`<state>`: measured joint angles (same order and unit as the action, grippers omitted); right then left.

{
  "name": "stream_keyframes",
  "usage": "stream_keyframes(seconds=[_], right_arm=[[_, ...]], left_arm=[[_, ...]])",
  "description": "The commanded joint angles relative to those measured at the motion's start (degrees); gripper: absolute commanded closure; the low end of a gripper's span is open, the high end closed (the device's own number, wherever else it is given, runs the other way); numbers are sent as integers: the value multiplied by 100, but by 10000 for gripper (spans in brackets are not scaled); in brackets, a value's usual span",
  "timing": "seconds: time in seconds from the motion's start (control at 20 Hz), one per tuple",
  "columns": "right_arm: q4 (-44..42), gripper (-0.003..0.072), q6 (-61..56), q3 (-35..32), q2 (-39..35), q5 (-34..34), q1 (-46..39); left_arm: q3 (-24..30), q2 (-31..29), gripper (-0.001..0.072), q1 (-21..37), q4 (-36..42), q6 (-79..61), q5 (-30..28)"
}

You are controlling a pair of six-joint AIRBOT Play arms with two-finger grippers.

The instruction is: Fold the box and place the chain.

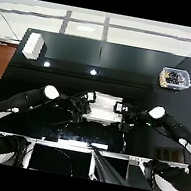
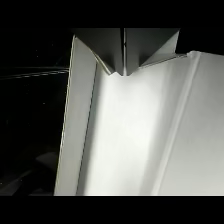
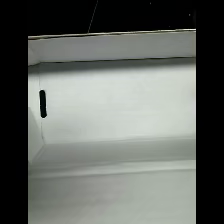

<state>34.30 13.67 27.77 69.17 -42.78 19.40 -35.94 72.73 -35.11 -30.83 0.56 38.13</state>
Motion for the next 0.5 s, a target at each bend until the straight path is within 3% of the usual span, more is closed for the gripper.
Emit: stream_keyframes(seconds=[0.0, 0.15, 0.3, 0.45], right_arm=[[9, 198, 9, -2, 2, 0, 2], [9, 198, 9, 0, 2, 0, 2], [9, 198, 9, -2, 2, 0, 2], [7, 198, 9, -2, 2, 0, 2]], left_arm=[[-153, -216, 680, 144, -660, 686, 125], [-278, -918, 680, 494, -2170, 2358, 308], [-278, -1486, 679, 1325, -3560, 4378, 785], [-243, -1528, 680, 2122, -3626, 6249, 1023]])
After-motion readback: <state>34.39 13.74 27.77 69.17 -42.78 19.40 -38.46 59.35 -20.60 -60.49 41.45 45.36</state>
